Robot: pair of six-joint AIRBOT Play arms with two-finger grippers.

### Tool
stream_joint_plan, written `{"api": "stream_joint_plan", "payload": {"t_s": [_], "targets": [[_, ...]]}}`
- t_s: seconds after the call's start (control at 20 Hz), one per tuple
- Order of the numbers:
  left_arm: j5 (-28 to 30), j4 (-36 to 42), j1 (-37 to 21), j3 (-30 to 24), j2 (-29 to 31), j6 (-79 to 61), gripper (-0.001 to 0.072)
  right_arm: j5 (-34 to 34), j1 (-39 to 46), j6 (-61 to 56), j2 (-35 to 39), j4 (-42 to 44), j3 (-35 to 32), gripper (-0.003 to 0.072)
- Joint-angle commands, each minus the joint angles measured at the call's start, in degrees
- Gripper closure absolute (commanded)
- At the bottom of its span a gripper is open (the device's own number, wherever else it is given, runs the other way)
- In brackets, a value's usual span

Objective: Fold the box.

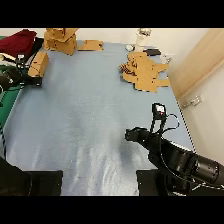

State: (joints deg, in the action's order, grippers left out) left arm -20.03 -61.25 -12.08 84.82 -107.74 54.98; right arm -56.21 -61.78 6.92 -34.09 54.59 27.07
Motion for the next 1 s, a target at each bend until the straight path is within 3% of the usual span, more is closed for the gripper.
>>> {"api": "stream_joint_plan", "payload": {"t_s": [0.0, 0.2, 0.45, 0.55, 0.75, 0.95], "targets": [[-1.3, 0.0, 0.0, 5.5, -3.3, 2.7, 0.0255, 0.1, 0.0, -0.9, 0.0, -0.4, 0.1, 0.0683], [-4.9, 0.0, 0.0, 9.4, -5.9, 2.7, 0.0255, 0.3, 0.0, -1.0, 0.0, -0.4, 0.1, 0.0683], [-5.2, -0.9, -0.1, 9.4, -6.0, 2.7, 0.0253, 0.4, 0.0, -1.0, 0.0, -0.4, 0.5, 0.0683], [-5.2, -0.9, -0.1, 9.4, -6.0, 2.7, 0.0017, 0.4, 0.0, -0.9, 0.0, -0.5, 1.1, 0.0683], [-9.9, -0.9, -0.5, 9.5, -5.9, 3.3, 0.0015, 0.2, 0.0, -0.9, 0.0, -0.6, 1.2, 0.0683], [-21.0, -0.9, -2.6, 12.2, -5.2, 5.1, 0.001, 0.2, 0.0, -0.4, 0.0, -0.6, 1.2, 0.0682]]}}
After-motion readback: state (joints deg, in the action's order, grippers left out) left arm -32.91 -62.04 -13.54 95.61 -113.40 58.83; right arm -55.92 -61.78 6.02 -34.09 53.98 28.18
